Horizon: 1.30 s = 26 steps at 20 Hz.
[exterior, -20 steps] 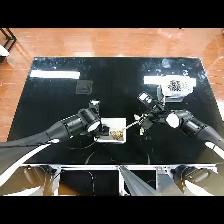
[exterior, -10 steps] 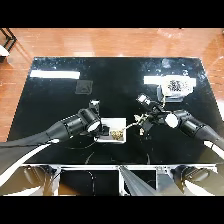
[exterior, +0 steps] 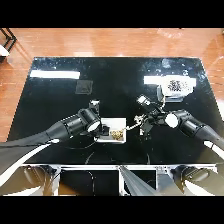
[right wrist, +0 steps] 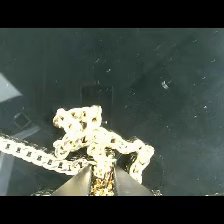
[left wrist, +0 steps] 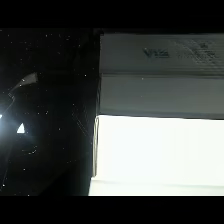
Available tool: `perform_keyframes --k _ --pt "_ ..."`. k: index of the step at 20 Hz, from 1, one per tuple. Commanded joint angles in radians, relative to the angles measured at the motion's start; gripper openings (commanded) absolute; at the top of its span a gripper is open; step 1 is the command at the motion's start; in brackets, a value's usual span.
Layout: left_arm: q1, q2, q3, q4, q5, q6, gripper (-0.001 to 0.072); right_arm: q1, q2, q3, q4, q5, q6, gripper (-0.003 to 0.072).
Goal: Fold the box and place the chain.
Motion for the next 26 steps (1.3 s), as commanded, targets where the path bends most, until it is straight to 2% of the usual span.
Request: perform_keyframes --k 1,6,10,12,16,20,22,26 --pt "0.0 0.0 -0.001 0.0 0.0 0.0 0.0025 0.0 0.0 0.002 -0.002 0.028 0.0 0.0023" --pt "0.0 0.0 -0.001 0.0 -0.001 0.0 0.0024 0.0 0.048 0.053 -0.003 0.1 0.043 0.0023" --pt "0.0 0.0 -0.001 0.0 -0.001 0.0 0.0025 0.0 0.203 0.166 -0.002 0.2 0.095 0.0022" --pt "0.0 0.0 -0.001 0.0 -0.001 0.0 0.0025 0.0 0.3 0.259 0.003 0.28 0.16 0.0022" --pt "0.0 0.0 -0.001 0.0 -0.001 0.0 0.0025 0.0 0.447 0.473 0.092 0.415 0.191 0.0022" --pt "0.0 0.0 -0.001 0.0 -0.001 0.0 0.0024 0.0 0.476 0.652 0.23 0.489 0.209 0.0022" --pt "0.0 0.0 -0.001 0.0 -0.001 0.0 0.0025 0.0 0.475 0.699 0.338 0.481 0.209 0.0022" --pt "0.0 0.0 -0.001 0.0 0.0 0.0 0.0024 0.0 0.47 0.709 0.531 0.442 0.204 0.0022"
